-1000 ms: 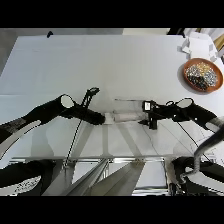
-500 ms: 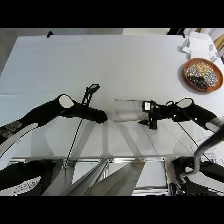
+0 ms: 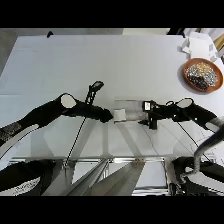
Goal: Fold the box and place the chain.
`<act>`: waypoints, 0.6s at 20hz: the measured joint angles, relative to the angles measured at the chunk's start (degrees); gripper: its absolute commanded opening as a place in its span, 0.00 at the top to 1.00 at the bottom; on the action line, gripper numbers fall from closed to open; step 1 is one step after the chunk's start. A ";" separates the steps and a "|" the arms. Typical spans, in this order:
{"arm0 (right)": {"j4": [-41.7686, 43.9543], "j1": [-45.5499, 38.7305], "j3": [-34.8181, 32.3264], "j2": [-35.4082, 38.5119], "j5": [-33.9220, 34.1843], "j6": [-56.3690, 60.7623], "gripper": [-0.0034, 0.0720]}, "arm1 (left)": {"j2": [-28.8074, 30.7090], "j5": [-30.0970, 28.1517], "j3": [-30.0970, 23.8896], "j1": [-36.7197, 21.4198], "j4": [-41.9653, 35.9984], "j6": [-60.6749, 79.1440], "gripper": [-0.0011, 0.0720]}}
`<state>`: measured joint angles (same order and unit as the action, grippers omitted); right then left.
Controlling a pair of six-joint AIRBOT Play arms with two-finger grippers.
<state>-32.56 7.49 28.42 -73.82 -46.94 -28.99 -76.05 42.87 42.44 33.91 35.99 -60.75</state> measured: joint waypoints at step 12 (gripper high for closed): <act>0.00 0.00 0.00 0.00 0.00 0.00 0.37 | -0.17 -0.79 2.36 2.25 1.55 -7.04 0.41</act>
<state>-32.56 7.49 28.42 -73.82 -46.94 -28.99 -76.23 42.09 44.80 36.16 37.54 -67.79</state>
